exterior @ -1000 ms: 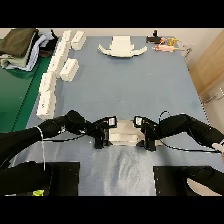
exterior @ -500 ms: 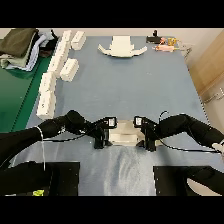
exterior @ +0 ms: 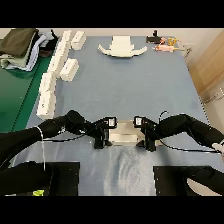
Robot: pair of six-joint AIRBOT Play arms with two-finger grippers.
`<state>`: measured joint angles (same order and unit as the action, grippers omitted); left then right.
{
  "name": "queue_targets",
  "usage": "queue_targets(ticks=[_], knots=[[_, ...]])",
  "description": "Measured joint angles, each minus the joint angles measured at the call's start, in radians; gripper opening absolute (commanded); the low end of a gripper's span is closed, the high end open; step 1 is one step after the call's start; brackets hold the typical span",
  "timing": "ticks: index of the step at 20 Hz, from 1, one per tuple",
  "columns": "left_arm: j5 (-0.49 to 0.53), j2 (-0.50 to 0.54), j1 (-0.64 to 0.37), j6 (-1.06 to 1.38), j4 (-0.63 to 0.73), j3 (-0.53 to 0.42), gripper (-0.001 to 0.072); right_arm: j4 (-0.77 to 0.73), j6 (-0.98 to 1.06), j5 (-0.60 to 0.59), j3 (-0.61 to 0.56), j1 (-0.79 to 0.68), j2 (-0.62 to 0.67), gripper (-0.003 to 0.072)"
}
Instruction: Fold the box.
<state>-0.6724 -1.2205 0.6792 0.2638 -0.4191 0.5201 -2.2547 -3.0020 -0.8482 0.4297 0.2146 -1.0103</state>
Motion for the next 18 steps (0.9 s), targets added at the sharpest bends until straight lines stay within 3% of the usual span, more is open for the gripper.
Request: queue_targets(ticks=[2, 3, 4, 13, 18], knots=[[0.0, 0.0, 0.0, 0.0, 0.0, 0.0, 0.0463, 0.0, 0.0, 0.0, 0.0, 0.0, 0.0, 0.0508], [0.0, 0.0, 0.0, 0.0, 0.0, 0.0, 0.0463, 0.0, 0.0, 0.0, 0.0, 0.0, 0.0, 0.0546], [0.0, 0.0, 0.0, 0.0, 0.0, 0.0, 0.0463, 0.0, 0.001, 0.0, 0.0, 0.0, 0.0, 0.072], [-0.004, 0.0, 0.0, 0.001, 0.0, 0.0, 0.0463, 0.01, 0.002, -0.012, 0.002, -0.005, 0.003, 0.072], [-0.003, 0.0, 0.001, 0.002, -0.001, 0.0, 0.0463, 0.072, 0.002, -0.097, 0.003, -0.057, 0.05, 0.072]])
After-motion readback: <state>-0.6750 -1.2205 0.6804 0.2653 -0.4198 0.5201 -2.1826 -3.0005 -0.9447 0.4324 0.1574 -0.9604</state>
